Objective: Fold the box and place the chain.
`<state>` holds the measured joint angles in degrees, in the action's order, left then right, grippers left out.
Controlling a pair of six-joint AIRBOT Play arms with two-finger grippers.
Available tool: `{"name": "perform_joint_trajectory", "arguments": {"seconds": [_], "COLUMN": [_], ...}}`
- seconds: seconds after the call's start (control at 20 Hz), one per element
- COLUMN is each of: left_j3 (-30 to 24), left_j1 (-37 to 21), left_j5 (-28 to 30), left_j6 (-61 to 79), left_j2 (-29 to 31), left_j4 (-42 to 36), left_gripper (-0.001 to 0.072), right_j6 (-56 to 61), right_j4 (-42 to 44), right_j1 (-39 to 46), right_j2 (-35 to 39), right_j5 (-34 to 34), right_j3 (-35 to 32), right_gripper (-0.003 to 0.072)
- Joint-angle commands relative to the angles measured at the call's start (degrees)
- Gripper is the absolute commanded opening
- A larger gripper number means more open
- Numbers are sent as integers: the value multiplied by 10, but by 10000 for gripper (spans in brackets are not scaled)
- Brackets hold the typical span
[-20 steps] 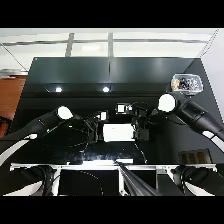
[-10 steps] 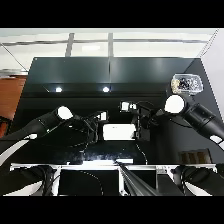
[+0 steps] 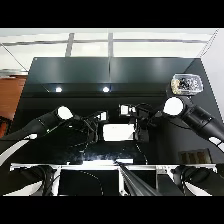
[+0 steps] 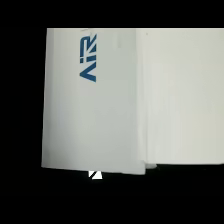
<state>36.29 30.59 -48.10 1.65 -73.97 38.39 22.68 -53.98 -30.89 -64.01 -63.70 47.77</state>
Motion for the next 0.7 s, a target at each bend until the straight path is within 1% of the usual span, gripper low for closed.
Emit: {"name": "perform_joint_trajectory", "arguments": {"seconds": [0.0,0.15,0.35,0.65], "left_j3": [0,0,0,0], "left_j1": [0,0,0,0], "left_j5": [1,1,1,0], "left_j6": [0,0,0,0], "left_j2": [0,0,0,0], "left_j4": [0,0,0,0], "left_gripper": [367,367,368,367], "right_j6": [-4,-4,-2,0], "right_j4": [-7,-5,-6,-5], "right_j1": [-1,-1,-1,-1], "right_j2": [-4,-6,-5,-6], "right_j5": [15,10,-39,-40], "right_j3": [0,0,0,0], "right_gripper": [701,700,700,699]}}
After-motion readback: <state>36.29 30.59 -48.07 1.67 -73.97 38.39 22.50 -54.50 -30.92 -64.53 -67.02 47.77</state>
